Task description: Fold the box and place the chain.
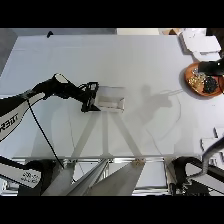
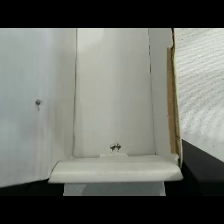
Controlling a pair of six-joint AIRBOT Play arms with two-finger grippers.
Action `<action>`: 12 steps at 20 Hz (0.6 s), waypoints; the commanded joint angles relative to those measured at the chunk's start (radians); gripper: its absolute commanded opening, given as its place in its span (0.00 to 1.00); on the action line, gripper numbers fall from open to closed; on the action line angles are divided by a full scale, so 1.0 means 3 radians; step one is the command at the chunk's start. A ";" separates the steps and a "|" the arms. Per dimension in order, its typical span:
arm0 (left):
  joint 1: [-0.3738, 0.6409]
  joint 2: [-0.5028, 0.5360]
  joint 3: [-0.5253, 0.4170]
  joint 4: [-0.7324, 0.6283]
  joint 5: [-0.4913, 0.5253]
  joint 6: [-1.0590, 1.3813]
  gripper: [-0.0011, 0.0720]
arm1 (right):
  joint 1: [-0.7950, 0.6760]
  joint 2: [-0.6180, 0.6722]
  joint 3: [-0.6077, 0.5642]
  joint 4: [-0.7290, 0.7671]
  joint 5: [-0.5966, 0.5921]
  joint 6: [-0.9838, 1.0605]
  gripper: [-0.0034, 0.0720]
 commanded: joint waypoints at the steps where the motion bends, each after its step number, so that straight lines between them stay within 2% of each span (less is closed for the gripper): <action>1: -0.0001 -0.0001 0.0000 0.0001 0.0000 0.0000 0.47 | 0.0318 0.0340 -0.0052 -0.0003 0.0421 -0.0102 0.06; 4: 0.0000 -0.0001 0.0000 0.0001 0.0000 0.0000 0.47 | 0.0680 0.0666 -0.0327 0.0006 0.0413 -0.0088 0.06; 9: -0.0001 -0.0001 0.0000 0.0001 0.0000 0.0000 0.47 | 0.1381 0.1114 -0.0909 0.0031 0.0362 0.0342 0.06; 12: -0.0001 -0.0001 0.0000 0.0001 0.0001 0.0001 0.47 | 0.1947 0.1139 -0.0958 0.0095 0.0314 0.0576 0.06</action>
